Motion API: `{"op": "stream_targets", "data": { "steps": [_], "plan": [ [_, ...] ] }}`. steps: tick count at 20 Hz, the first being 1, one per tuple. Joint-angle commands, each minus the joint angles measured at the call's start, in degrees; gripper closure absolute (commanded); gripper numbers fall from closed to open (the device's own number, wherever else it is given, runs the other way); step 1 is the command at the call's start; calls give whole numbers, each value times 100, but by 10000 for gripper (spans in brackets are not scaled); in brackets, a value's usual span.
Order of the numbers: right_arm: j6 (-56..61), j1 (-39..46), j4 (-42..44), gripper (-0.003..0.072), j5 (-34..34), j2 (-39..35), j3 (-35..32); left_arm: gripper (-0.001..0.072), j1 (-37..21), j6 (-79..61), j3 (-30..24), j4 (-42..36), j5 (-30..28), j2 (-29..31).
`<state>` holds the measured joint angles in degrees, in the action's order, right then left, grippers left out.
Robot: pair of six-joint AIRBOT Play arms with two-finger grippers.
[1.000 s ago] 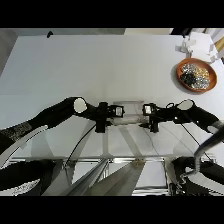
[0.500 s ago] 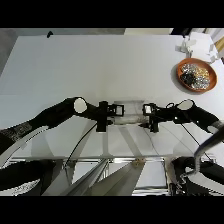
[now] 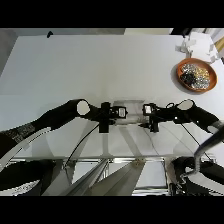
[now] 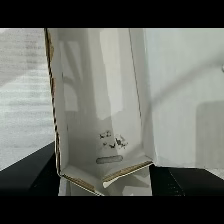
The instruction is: Fold the box and place the chain.
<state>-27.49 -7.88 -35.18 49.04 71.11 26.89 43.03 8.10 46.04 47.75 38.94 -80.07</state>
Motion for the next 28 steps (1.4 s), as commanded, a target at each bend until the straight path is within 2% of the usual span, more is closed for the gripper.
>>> {"op": "stream_targets", "data": {
  "steps": [1,7,9,11,12,15,16,17,18,19,20,24,28],
  "plan": [
    [0,-2,2,274,0,-4,0,581,87,7,0,-175,-155,-142],
    [0,-2,2,274,2,-4,0,545,149,7,0,-208,-227,-164],
    [0,-2,2,274,2,-4,0,430,149,9,0,-210,-232,-164],
    [0,-2,2,274,2,-4,0,405,149,7,0,-208,-229,-164],
    [0,-2,2,274,2,-4,0,357,149,7,0,-208,-232,-164],
    [0,-2,2,274,2,-4,0,358,149,7,0,-205,-227,-164],
    [0,-2,2,274,2,-4,0,367,149,9,0,-205,-225,-162],
    [0,-2,2,274,2,-4,0,406,149,22,0,-203,-214,-155],
    [0,-2,2,274,2,-4,0,515,144,142,0,-181,-186,-136],
    [0,-2,2,274,2,-4,0,661,120,302,0,-133,-111,-85],
    [0,-2,2,274,2,-4,0,706,96,461,0,-7,-7,-17],
    [0,-2,2,274,2,-4,0,709,-133,1836,0,654,332,411],
    [0,-2,2,274,0,-4,0,709,-490,3016,0,1064,922,990]
  ]
}}
